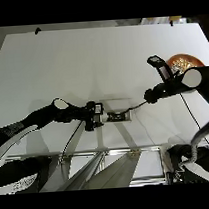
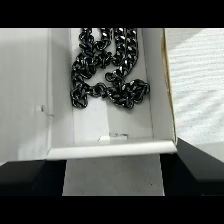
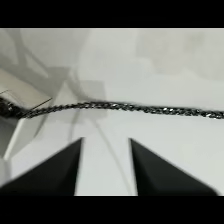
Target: Fold the box and place the chain.
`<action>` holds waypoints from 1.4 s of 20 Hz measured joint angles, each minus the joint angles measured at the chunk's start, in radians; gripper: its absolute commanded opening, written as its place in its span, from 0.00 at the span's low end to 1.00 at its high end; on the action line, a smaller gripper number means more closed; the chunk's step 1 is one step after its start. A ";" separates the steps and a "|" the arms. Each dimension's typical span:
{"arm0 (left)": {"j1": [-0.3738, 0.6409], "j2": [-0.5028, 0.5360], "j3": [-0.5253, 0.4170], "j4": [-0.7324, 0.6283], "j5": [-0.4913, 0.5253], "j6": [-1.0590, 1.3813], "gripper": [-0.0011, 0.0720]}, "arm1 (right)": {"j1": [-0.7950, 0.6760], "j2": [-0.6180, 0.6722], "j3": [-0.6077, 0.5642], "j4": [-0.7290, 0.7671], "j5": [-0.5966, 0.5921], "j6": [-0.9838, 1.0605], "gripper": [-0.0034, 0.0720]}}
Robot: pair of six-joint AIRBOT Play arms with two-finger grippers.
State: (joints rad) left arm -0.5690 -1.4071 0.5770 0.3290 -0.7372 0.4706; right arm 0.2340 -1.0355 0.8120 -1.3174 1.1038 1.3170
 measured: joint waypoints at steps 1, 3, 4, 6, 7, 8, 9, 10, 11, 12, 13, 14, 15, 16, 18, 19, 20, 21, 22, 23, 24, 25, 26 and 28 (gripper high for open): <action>0.000 0.000 0.000 0.000 0.000 0.000 0.46 | -0.009 -0.031 -0.003 -0.005 -0.010 0.015 0.59; 0.000 0.000 0.000 0.000 0.000 0.000 0.46 | -0.019 -0.091 -0.006 -0.014 -0.034 0.046 0.58; 0.000 0.000 0.000 0.000 0.000 0.000 0.46 | -0.023 -0.122 -0.006 -0.016 -0.045 0.061 0.57; 0.000 0.000 0.000 0.000 0.000 0.000 0.46 | -0.027 -0.174 -0.008 -0.021 -0.070 0.101 0.54; 0.000 0.000 0.000 0.000 0.000 0.000 0.46 | -0.028 -0.196 -0.008 -0.022 -0.078 0.118 0.44; 0.000 0.000 0.000 0.000 0.000 0.000 0.46 | -0.029 -0.218 -0.008 -0.023 -0.087 0.133 0.41; 0.000 0.000 0.000 0.000 0.000 0.000 0.46 | -0.029 -0.235 -0.008 -0.023 -0.092 0.146 0.41; 0.000 0.000 0.000 0.000 0.000 0.000 0.46 | -0.029 -0.249 -0.008 -0.023 -0.096 0.154 0.41; 0.000 0.000 0.000 0.000 0.000 0.000 0.46 | -0.030 -0.261 -0.008 -0.024 -0.100 0.164 0.41; 0.000 0.000 0.000 0.000 0.000 0.000 0.46 | -0.030 -0.272 -0.008 -0.026 -0.104 0.179 0.41; 0.000 0.000 0.000 0.000 0.000 0.000 0.46 | -0.030 -0.282 -0.008 -0.027 -0.108 0.188 0.41; 0.000 0.000 0.000 0.000 0.000 0.000 0.46 | -0.030 -0.290 -0.008 -0.027 -0.110 0.199 0.41; 0.000 0.000 0.000 0.000 0.000 0.000 0.46 | -0.030 -0.296 -0.008 -0.027 -0.112 0.205 0.41; 0.000 0.000 0.000 0.000 0.000 0.000 0.46 | -0.030 -0.301 -0.008 -0.029 -0.110 0.210 0.41; 0.000 0.000 0.000 0.000 0.000 0.000 0.46 | -0.030 -0.307 -0.008 -0.030 -0.105 0.219 0.39; 0.000 0.000 0.000 0.000 0.000 0.000 0.46 | -0.030 -0.308 -0.008 -0.031 -0.103 0.221 0.34; 0.000 0.000 0.000 0.000 0.000 0.000 0.46 | -0.030 -0.309 -0.008 -0.034 -0.098 0.222 0.30; 0.000 0.000 0.000 0.000 0.000 0.000 0.46 | -0.031 -0.311 -0.008 -0.036 -0.094 0.224 0.28; 0.000 0.000 0.000 0.000 0.000 0.000 0.46 | -0.031 -0.311 -0.008 -0.037 -0.089 0.225 0.28; 0.000 0.000 0.000 0.000 0.000 0.000 0.46 | -0.031 -0.312 -0.008 -0.035 -0.080 0.226 0.28; 0.000 0.000 0.000 0.000 0.000 0.000 0.46 | -0.031 -0.312 -0.008 -0.035 -0.070 0.228 0.28; 0.000 0.000 0.000 0.000 0.000 0.000 0.46 | -0.031 -0.312 -0.008 -0.035 -0.059 0.229 0.28; 0.000 0.000 0.000 0.000 0.000 0.000 0.46 | -0.030 -0.312 -0.009 -0.035 -0.044 0.232 0.28; 0.000 0.000 0.000 0.000 0.000 0.000 0.46 | -0.030 -0.312 -0.009 -0.037 -0.028 0.235 0.28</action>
